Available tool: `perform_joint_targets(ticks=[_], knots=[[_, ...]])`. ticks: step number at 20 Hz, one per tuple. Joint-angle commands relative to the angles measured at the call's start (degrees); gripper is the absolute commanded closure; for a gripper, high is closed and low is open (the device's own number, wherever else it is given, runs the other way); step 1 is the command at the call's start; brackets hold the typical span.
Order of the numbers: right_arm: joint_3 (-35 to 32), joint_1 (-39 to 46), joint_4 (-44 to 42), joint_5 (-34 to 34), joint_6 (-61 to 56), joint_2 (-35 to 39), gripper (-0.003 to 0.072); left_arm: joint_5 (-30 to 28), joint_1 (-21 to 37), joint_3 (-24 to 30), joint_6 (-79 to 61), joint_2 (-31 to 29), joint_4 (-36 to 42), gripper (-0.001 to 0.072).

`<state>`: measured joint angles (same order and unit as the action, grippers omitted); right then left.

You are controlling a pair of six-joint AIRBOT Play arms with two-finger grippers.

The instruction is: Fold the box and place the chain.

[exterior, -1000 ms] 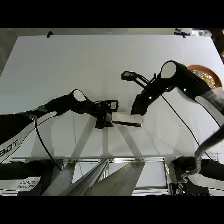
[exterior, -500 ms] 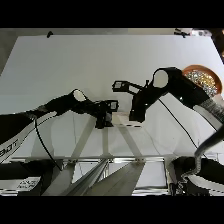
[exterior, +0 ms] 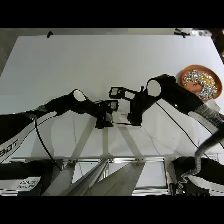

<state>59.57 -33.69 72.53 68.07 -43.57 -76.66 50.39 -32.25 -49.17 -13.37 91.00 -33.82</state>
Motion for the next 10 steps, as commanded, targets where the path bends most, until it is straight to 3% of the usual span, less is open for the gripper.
perform_joint_targets(ticks=[1, 10], knots=[[-1.0, -0.5, 1.8, -2.8, -2.8, 0.1, 0.0287, 0.0, 0.0, 0.0, -0.1, 0.0, -0.1, 0.0455], [-2.5, -2.4, 1.7, -2.8, -4.7, 0.3, 0.0287, 0.0, 0.0, 0.0, -0.1, 0.0, -0.1, 0.0455]])
